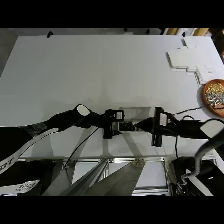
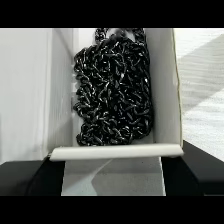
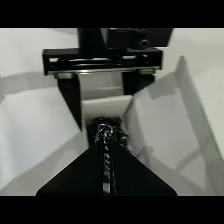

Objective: Fold the box and place the chain.

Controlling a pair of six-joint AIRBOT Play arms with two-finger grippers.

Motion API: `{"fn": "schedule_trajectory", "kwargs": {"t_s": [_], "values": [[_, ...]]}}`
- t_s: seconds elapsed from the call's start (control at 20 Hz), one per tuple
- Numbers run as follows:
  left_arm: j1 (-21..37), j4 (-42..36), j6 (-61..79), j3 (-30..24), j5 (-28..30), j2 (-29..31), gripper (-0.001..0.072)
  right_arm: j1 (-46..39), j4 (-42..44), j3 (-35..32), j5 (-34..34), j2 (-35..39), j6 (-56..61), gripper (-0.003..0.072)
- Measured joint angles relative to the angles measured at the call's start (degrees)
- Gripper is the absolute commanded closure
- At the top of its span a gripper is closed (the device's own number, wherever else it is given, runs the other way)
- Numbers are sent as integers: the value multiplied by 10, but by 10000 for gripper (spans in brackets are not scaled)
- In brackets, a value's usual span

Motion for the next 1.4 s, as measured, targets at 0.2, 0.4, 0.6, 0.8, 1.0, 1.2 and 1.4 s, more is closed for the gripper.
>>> {"fn": "schedule_trajectory", "kwargs": {"t_s": [0.2, 0.4, 0.6, 0.8, 1.0, 1.2, 1.4], "values": [[0, 0, 0, 0, 0, 0, 456, 17, 6, 0, -16, -71, 10, 424], [0, 0, 0, 0, 0, 0, 456, 17, -35, 36, -5, -99, 52, 429], [0, 0, 0, 0, 0, 0, 456, -38, -105, 122, 73, -106, 99, 470], [0, 0, 0, 0, 0, 0, 456, -122, -138, 162, 106, -113, 82, 470], [0, 0, 0, 0, 0, 0, 456, -172, -185, 164, 99, -143, 46, 470], [0, 0, 0, 0, 0, 0, 456, -164, -279, 145, 84, -202, 33, 469], [0, 0, 0, 0, 0, 0, 456, -143, -325, 127, 67, -252, 7, 469]]}}
